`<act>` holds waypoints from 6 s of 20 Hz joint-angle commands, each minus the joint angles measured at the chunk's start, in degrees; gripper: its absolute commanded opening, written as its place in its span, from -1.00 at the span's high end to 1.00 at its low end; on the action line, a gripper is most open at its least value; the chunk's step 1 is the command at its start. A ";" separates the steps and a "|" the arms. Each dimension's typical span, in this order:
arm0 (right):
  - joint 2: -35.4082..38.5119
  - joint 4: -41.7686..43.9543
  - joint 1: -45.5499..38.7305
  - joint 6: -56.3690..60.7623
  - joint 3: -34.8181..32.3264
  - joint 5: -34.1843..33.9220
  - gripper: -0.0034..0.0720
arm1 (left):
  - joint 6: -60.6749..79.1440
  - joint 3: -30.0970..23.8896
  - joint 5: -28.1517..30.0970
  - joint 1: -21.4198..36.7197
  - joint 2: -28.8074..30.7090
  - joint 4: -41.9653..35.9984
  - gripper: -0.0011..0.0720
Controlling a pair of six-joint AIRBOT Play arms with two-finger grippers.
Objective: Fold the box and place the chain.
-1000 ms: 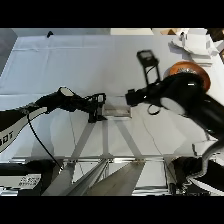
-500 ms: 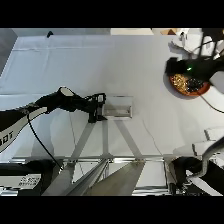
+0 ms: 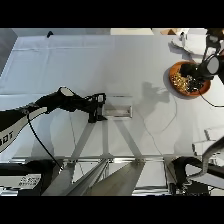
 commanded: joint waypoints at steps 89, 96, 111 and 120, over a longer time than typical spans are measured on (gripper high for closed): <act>5.16 17.33 47.84 -0.28 2.23 9.73 0.89 | -0.15 0.00 0.00 0.00 -0.04 0.00 0.35; 0.42 17.77 49.27 -0.63 2.23 4.11 0.89 | -0.15 0.00 0.00 0.00 -0.04 0.02 0.35; -2.08 14.80 50.27 -0.33 2.27 2.99 0.31 | -0.15 0.00 0.00 0.00 -0.04 0.00 0.35; 14.51 -14.95 46.38 -3.41 2.27 23.15 0.07 | -0.13 0.00 0.00 0.00 -0.04 0.00 0.35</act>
